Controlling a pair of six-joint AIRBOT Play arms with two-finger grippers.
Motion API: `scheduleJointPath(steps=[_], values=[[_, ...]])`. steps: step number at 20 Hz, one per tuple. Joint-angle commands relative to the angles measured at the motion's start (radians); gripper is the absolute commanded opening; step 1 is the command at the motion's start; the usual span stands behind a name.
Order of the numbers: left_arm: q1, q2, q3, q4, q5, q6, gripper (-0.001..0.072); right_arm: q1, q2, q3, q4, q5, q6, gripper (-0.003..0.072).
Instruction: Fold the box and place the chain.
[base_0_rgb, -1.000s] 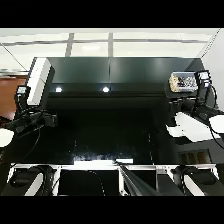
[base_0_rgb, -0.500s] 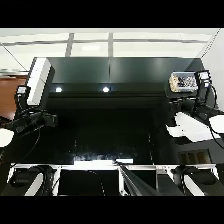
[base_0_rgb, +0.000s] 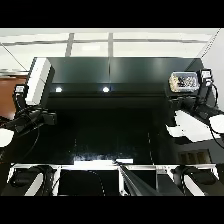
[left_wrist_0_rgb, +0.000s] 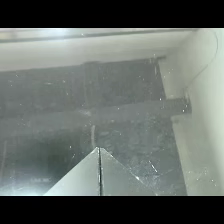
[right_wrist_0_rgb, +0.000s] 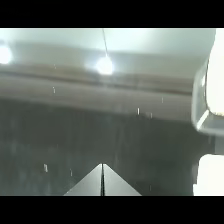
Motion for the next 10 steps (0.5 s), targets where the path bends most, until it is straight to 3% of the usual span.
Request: scheduleJointPath(steps=[1,3,4,5,6,7,10], values=[[-0.001,0.001,0.0,-0.013,0.034,0.0,0.0027,-0.002,-0.017,0.0,-0.048,-0.298,-0.013,0.001],[-0.001,0.001,0.0,-0.013,0.072,0.0,0.0031,-0.047,-0.058,0.0,-0.166,-0.609,-0.014,0.0011],[-0.001,0.001,0.0,-0.013,0.086,0.0,0.0074,-0.101,-0.084,0.008,-0.139,-0.724,-0.014,0.0015],[-0.001,0.001,0.0,-0.013,0.093,0.0,0.031,-0.179,-0.118,0.041,-0.047,-0.721,-0.014,0.0218],[-0.001,0.001,0.0,-0.01,0.099,0.002,0.0686,-0.258,-0.158,0.082,0.031,-0.652,-0.014,0.0581],[0.0,0.0,0.0,-0.008,0.108,0.001,0.0712,-0.34,-0.206,0.124,0.028,-0.557,-0.018,0.072],[0.0,-0.001,0.0,-0.008,0.117,0.001,0.0712,-0.575,-0.352,0.261,-0.031,-0.241,-0.018,0.072]])
